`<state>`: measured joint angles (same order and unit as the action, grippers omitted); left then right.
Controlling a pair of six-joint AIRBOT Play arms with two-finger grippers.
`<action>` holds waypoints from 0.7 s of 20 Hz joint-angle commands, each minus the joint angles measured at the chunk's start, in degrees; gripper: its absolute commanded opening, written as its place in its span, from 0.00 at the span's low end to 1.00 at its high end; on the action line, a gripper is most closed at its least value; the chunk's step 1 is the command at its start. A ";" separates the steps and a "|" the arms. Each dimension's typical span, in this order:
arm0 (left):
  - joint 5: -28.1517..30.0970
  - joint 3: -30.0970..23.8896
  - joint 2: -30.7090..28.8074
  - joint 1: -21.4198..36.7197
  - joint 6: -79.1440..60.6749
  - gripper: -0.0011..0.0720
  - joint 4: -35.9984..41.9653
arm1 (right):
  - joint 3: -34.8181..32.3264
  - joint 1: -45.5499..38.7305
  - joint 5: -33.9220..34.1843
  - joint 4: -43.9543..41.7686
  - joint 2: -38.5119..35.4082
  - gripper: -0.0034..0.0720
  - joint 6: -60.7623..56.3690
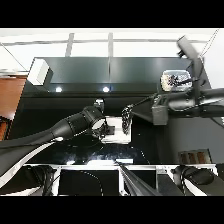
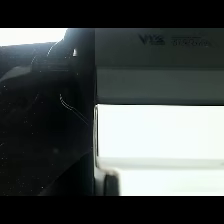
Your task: Fold the box and place the chain.
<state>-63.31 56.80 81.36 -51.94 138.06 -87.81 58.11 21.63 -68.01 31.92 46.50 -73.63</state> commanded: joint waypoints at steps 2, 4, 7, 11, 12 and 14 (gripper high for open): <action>0.02 0.02 -0.02 0.02 -0.02 0.05 0.00 | -3.37 2.43 3.98 0.55 2.38 0.06 0.17; 0.02 0.02 -0.02 0.02 -0.02 0.05 -0.02 | -4.37 2.49 3.91 3.04 3.21 0.06 0.13; 0.02 0.02 -0.02 0.02 -0.02 0.05 -0.02 | -7.19 2.54 3.85 8.04 3.32 0.06 -1.20; 0.02 0.02 -0.02 0.02 -0.02 0.05 -0.02 | -12.20 2.56 6.47 9.84 4.42 0.06 -2.08; 0.04 0.02 -0.02 0.02 -0.02 0.05 0.00 | -13.51 3.02 7.89 9.18 5.31 0.06 -2.03; 0.02 0.02 -0.02 0.00 0.00 0.05 0.28 | -14.51 5.42 11.10 8.76 8.00 0.06 -1.99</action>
